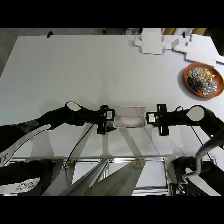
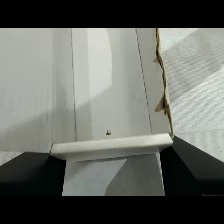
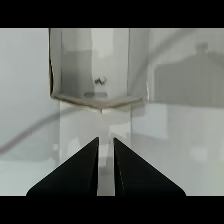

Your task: Fold the box and place the chain.

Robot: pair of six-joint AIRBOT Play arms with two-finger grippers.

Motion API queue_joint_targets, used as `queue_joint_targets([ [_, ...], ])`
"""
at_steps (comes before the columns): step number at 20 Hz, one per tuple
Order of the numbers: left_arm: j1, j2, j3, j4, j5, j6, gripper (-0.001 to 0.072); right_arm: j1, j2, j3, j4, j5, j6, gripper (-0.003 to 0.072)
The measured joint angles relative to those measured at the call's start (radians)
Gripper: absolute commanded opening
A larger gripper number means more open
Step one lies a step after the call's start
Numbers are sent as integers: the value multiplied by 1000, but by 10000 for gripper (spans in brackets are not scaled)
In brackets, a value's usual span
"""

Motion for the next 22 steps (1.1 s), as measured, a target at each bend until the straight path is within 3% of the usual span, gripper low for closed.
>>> queue_joint_targets([
  [14,0,0,0,0,1,0,214,0,-88,0,220,24,-130,117],
  [15,0,0,0,0,1,0,214,0,-97,0,235,27,-135,137],
  [19,0,0,0,0,0,-1,214,0,-128,0,290,35,-170,351],
  [22,0,0,0,0,0,-1,214,0,-139,-2,309,37,-181,372],
])
